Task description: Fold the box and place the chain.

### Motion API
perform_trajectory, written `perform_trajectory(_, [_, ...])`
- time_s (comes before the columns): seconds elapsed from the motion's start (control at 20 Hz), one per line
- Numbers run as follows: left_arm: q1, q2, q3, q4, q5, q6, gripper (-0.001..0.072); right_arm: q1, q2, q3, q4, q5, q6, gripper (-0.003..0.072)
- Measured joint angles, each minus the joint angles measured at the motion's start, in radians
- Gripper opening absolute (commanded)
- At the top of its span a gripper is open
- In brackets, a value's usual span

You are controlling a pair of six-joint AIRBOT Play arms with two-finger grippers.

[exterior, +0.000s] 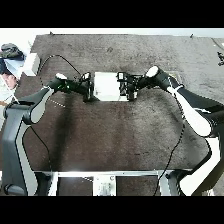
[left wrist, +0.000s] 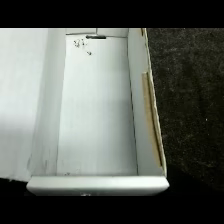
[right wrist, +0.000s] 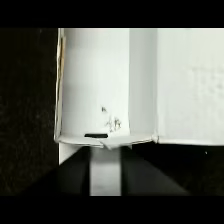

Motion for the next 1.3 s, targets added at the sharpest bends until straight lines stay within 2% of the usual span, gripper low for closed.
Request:
perform_trajectory(0.1, [0.0, 0.0, 0.0, 0.0, 0.0, 0.0, 0.0467, 0.009, -0.006, 0.0, 0.024, -0.005, 0.0, 0.0153])
perform_trajectory(0.15, [0.0, 0.0, 0.0, 0.0, 0.0, 0.0, 0.0467, 0.015, -0.01, 0.0, 0.032, -0.006, 0.0, 0.0181])
perform_trajectory(0.35, [0.0, 0.0, 0.0, 0.0, 0.0, 0.0, 0.0467, 0.034, -0.022, 0.0, 0.053, -0.016, -0.005, 0.0181])
perform_trajectory(0.4, [0.0, 0.0, 0.0, 0.0, 0.0, 0.0, 0.0466, 0.036, -0.024, 0.0, 0.055, -0.017, -0.005, 0.0245])
perform_trajectory(0.45, [0.0, 0.0, 0.0, 0.0, 0.0, 0.0, 0.0466, 0.037, -0.025, 0.0, 0.056, -0.018, -0.005, 0.0507])
perform_trajectory(0.5, [0.0, 0.0, 0.0, 0.0, 0.0, 0.001, 0.0466, 0.039, -0.026, 0.0, 0.06, -0.021, -0.006, 0.0438])
perform_trajectory(0.55, [0.0, 0.0, 0.0, 0.0, 0.0, 0.001, 0.0467, 0.039, -0.026, 0.0, 0.061, -0.022, -0.007, 0.0399])
perform_trajectory(0.6, [0.0, 0.0, 0.0, 0.0, 0.0, 0.001, 0.0466, 0.039, -0.027, 0.0, 0.061, -0.022, -0.007, 0.0455])
perform_trajectory(0.65, [0.0, 0.0, 0.0, 0.0, 0.0, 0.001, 0.0466, 0.04, -0.027, 0.0, 0.061, -0.022, -0.007, 0.0639])
perform_trajectory(0.85, [0.0, 0.0, 0.0, 0.0, 0.0, 0.0, 0.0466, 0.04, -0.028, 0.0, 0.059, -0.024, -0.008, 0.0655])
perform_trajectory(0.9, [0.0, 0.0, 0.0, 0.0, 0.0, 0.0, 0.0466, 0.04, -0.028, 0.0, 0.057, -0.024, -0.007, 0.0581])
perform_trajectory(0.95, [0.0, 0.0, 0.0, 0.0, 0.0, 0.0, 0.0467, 0.04, -0.027, 0.0, 0.055, -0.024, -0.006, 0.043])
perform_trajectory(1.0, [0.0, 0.0, 0.0, 0.0, 0.0, 0.0, 0.0466, 0.04, -0.026, 0.0, 0.049, -0.026, -0.006, 0.0325])
perform_trajectory(1.05, [0.0, 0.0, 0.0, 0.0, 0.0, 0.0, 0.0466, 0.04, -0.024, 0.0, 0.039, -0.028, 0.004, 0.0178])
perform_trajectory(1.1, [0.0, 0.0, 0.0, 0.0, 0.0, 0.0, 0.0466, 0.04, -0.018, 0.0, 0.02, -0.027, 0.027, 0.0091])
perform_trajectory(1.3, [0.0, 0.0, 0.0, 0.0, 0.0, 0.0, 0.0467, 0.034, 0.037, 0.0, -0.116, -0.009, 0.215, 0.0088])
